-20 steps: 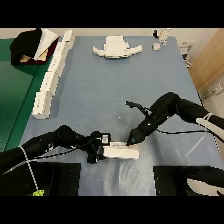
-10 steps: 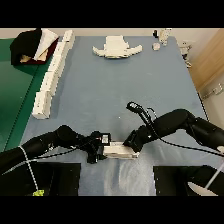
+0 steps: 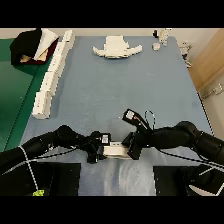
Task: Fold the box.
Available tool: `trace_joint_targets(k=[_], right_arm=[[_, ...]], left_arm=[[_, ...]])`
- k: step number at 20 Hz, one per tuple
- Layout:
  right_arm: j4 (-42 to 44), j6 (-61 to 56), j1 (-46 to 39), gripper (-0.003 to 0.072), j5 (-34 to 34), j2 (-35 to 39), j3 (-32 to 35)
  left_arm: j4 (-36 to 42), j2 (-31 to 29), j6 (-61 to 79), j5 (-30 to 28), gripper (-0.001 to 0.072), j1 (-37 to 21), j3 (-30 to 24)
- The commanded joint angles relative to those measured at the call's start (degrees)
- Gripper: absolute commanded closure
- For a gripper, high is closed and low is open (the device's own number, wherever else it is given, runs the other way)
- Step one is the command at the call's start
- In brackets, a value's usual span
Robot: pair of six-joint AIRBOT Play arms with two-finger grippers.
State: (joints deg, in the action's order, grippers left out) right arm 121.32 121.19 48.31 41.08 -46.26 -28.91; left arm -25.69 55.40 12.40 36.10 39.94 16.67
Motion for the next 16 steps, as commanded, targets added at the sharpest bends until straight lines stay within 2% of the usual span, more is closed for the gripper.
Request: trace_joint_targets(k=[1,4,7,8,10,13,14,15,16], right_arm=[[-14.7,-7.2,8.6,0.0686,-7.1,0.3,0.6],[-21.9,-9.8,13.1,0.0686,-10.3,0.3,0.7],[-23.0,-9.0,15.8,0.0676,-11.0,0.3,0.7],[-23.0,-8.5,16.8,0.0631,-10.8,0.3,0.7],[-23.1,-8.2,18.3,0.0443,-10.6,0.3,0.7],[-23.2,-8.0,18.9,0.044,-10.5,0.4,0.7],[-23.2,-7.8,18.9,0.0362,-10.1,0.7,0.7],[-23.2,-7.2,18.9,0.0205,-9.5,1.0,0.7],[-23.2,-6.6,18.9,0.0193,-8.4,1.6,0.7]], left_arm=[[0.0,0.0,0.0,0.0,0.02,0.0,0.0],[0.0,0.0,0.0,0.0,0.02,0.0,0.0],[0.0,0.0,0.0,0.0,0.02,0.0,0.0],[0.0,0.0,0.0,0.0,0.02,0.0,0.0],[0.0,0.0,0.0,0.0,0.02,0.0,0.0],[0.0,0.0,0.0,0.0,0.02,0.0,0.0],[0.0,0.0,0.0,0.0,0.02,0.0,0.0],[0.0,0.0,0.0,0.0,0.02,0.0,0.0],[0.0,0.0,0.0,0.0,0.02,0.0,0.0]])
